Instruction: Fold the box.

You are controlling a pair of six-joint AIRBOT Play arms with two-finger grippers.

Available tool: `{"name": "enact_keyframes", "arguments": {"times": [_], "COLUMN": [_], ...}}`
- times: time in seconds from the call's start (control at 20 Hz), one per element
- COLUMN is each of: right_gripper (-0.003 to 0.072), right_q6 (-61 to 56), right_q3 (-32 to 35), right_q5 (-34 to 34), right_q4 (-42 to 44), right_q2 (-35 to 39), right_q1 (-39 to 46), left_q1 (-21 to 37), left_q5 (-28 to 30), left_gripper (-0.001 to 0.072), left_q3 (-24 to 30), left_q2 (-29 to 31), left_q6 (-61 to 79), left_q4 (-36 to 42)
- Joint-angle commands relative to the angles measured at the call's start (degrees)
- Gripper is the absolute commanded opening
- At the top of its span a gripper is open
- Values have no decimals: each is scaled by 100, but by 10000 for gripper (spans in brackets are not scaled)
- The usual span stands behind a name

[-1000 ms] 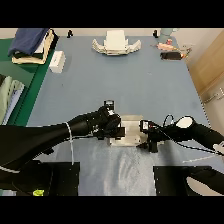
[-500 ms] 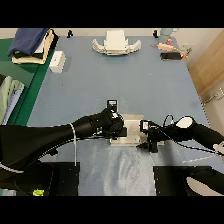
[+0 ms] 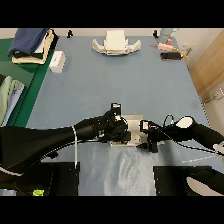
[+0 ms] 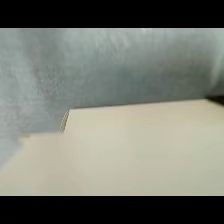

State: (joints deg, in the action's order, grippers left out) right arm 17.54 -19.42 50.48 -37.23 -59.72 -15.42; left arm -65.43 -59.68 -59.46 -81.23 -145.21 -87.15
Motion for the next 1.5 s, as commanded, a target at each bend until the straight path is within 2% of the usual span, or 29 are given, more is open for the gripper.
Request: {"name": "enact_keyframes", "arguments": {"times": [0.0, 0.25, 0.35, 0.55, 0.7, 0.75, 0.8, 1.0, 1.15, 1.3, 1.4, 1.45], "right_gripper": [522, 521, 521, 522, 521, 521, 522, 521, 521, 521, 521, 521], "right_q6": [7, 7, 7, 7, 7, 7, 7, 7, 7, 7, 7, 7], "right_q3": [-4, -4, -4, -4, -4, -4, -4, -4, -4, -4, -4, -4], "right_q5": [0, 0, -2, 0, 0, 0, 0, 0, 0, 0, 0, 0], "right_q4": [2, 2, 2, 2, 0, 0, 0, 0, 0, 0, -2, 0], "right_q2": [4, 4, 4, 4, 4, 4, 4, 4, 4, 4, 4, 4], "right_q1": [0, 0, 0, 0, 0, 0, 0, 0, 0, 0, 0, 0], "left_q1": [46, 238, 310, 527, 767, 852, 931, 1207, 1373, 1360, 1639, 1882], "left_q5": [-551, -909, -1349, -2291, -2500, -2518, -2575, -2450, -1705, -927, -846, -855], "left_gripper": [601, 602, 601, 602, 587, 341, 22, 15, 15, 15, 14, 12], "left_q3": [-160, -302, -411, -927, -1202, -1200, -1200, -1196, -1167, -1086, -892, -610], "left_q2": [4, 66, 149, 636, 1134, 1300, 1416, 1473, 1467, 1469, 1521, 1631], "left_q6": [-74, -7, 177, 675, 925, 1060, 1386, 2341, 3622, 5193, 6629, 7759], "left_q4": [-166, -160, -133, -142, -142, -142, -140, 37, 496, 470, 1158, 1740]}}
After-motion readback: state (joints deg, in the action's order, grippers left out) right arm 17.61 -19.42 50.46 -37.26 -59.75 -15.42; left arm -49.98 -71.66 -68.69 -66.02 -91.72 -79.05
